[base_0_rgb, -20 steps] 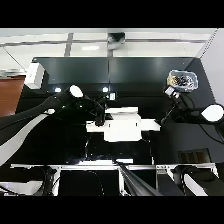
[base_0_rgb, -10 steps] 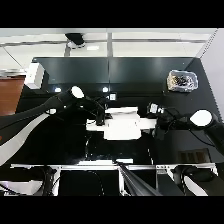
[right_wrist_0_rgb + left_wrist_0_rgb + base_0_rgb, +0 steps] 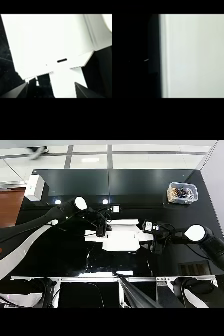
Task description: Fold the box and place the chain.
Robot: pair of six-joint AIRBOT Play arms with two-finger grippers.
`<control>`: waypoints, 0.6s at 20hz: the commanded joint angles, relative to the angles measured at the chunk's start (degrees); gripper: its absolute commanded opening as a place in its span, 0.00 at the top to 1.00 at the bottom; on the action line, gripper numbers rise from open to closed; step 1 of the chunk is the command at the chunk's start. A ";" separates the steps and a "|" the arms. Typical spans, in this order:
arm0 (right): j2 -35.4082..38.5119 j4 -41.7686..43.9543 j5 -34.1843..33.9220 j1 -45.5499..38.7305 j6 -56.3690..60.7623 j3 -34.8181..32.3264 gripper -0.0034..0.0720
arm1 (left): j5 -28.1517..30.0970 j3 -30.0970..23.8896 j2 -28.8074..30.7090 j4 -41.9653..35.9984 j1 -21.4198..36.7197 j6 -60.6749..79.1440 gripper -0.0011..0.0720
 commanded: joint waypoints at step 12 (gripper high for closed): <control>-5.84 1.77 -5.79 9.53 -2.05 -1.33 0.02 | 0.09 0.24 -1.14 1.25 -0.22 -0.61 0.95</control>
